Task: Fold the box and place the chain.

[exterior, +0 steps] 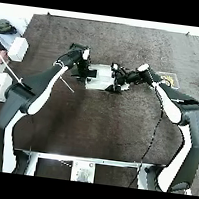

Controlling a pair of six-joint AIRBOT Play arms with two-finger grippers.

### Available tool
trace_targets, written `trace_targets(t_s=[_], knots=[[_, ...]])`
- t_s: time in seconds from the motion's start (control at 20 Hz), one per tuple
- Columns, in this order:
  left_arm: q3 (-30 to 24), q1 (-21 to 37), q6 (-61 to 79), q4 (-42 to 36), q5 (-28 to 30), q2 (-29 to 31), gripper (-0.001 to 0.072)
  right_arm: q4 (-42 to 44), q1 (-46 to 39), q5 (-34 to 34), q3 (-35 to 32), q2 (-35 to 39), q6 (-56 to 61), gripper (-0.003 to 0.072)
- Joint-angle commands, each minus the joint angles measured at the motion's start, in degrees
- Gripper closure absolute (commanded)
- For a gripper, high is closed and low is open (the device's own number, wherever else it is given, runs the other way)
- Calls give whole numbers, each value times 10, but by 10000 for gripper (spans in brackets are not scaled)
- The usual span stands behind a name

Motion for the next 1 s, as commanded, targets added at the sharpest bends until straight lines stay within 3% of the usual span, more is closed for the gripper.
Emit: trace_targets(t_s=[0.0, 0.15, 0.25, 0.45, 0.5, 0.55, 0.6, 0.9, 0.95], knots=[[1, -9, -40, 29, 5, -1, 426, 0, 0, 0, 0, 0, 0, 521], [1, -17, -55, 37, 16, -1, 427, 0, 0, 0, 0, 0, 0, 521], [1, -17, -69, 45, 14, -1, 548, 0, 0, 0, 0, 0, 0, 521], [0, -17, -87, 46, 14, -1, 548, 0, 0, 0, 0, 0, 0, 521], [0, -17, -95, 46, 13, -1, 572, 0, 0, 0, 0, 0, 0, 521], [0, -17, -95, 46, 11, -1, 680, 0, 0, 0, 0, 0, 0, 521], [0, -17, -97, 46, 10, -1, 689, 0, 0, 0, 0, 0, 0, 521], [0, -17, -100, 45, 12, -1, 695, 0, 0, 0, 0, 0, 0, 521], [0, -17, -81, 40, 12, -1, 581, 0, 0, 0, 0, 0, 0, 521]])
